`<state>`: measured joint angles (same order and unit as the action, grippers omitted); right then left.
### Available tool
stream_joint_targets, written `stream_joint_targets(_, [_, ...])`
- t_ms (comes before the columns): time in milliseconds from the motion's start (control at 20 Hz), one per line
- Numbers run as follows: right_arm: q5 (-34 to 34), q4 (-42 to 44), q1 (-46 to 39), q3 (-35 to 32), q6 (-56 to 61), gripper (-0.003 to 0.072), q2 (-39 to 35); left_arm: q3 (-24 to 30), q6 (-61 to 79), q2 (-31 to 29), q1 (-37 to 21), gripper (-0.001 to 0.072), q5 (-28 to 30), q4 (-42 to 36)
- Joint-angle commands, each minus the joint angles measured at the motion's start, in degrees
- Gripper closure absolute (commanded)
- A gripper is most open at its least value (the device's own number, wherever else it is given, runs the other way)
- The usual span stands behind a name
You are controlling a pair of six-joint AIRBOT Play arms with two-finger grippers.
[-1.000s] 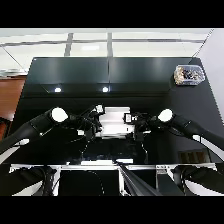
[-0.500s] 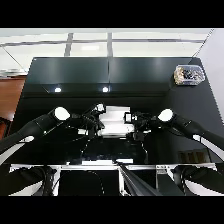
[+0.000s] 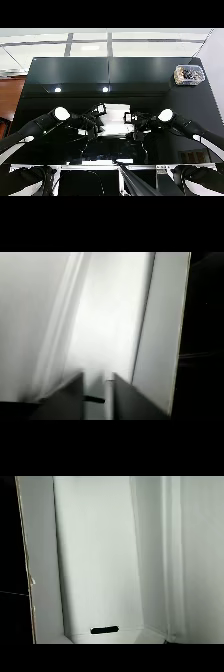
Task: Fold the box and place the chain.
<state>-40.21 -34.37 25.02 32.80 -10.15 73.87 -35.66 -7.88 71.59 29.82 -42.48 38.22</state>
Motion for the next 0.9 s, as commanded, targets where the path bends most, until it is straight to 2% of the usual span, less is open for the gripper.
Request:
stream_joint_targets(0, [0.0, 0.0, 0.0, 0.0, 0.0, 0.0269, 0.0, -1.0, -3.3, -1.9, -0.3, 0.0654, 0.3, 9.0])
stream_joint_targets(50, [0.0, 0.0, 0.0, 0.0, 0.0, 0.0269, 0.0, -1.8, -9.1, -3.3, -1.3, 0.0686, 0.2, 12.0])
stream_joint_targets(300, [0.0, 0.0, 0.0, 0.0, 0.0, 0.0269, 0.0, -3.4, -22.8, -14.4, -9.9, 0.0687, -11.2, 23.0])
stream_joint_targets(400, [0.0, 0.0, 0.0, 0.0, 0.0, 0.0269, 0.0, -3.1, -39.1, -17.7, -15.4, 0.0686, -13.0, 28.7])
stream_joint_targets(500, [0.0, 0.0, 0.0, 0.0, 0.0, 0.0269, 0.0, -2.1, -60.1, -18.3, -22.4, 0.0687, -14.2, 33.2])
stream_joint_targets(600, [0.0, 0.0, 0.0, 0.0, 0.0, 0.0269, 0.0, 1.2, -76.9, -16.8, -30.1, 0.0686, -17.0, 30.5])
stream_joint_targets(650, [0.0, 0.0, 0.0, 0.0, 0.0, 0.0269, 0.0, 3.0, -76.3, -15.5, -33.2, 0.0685, -19.2, 25.8])
stream_joint_targets(750, [0.0, 0.0, 0.0, 0.0, 0.0, 0.0269, 0.0, 7.0, -67.1, -11.5, -38.1, 0.0685, -23.6, 11.5])
stream_joint_targets(850, [0.0, 0.0, 0.0, 0.0, 0.0, 0.0269, 0.0, 9.6, -59.5, -7.1, -38.9, 0.0688, -24.9, 2.7])
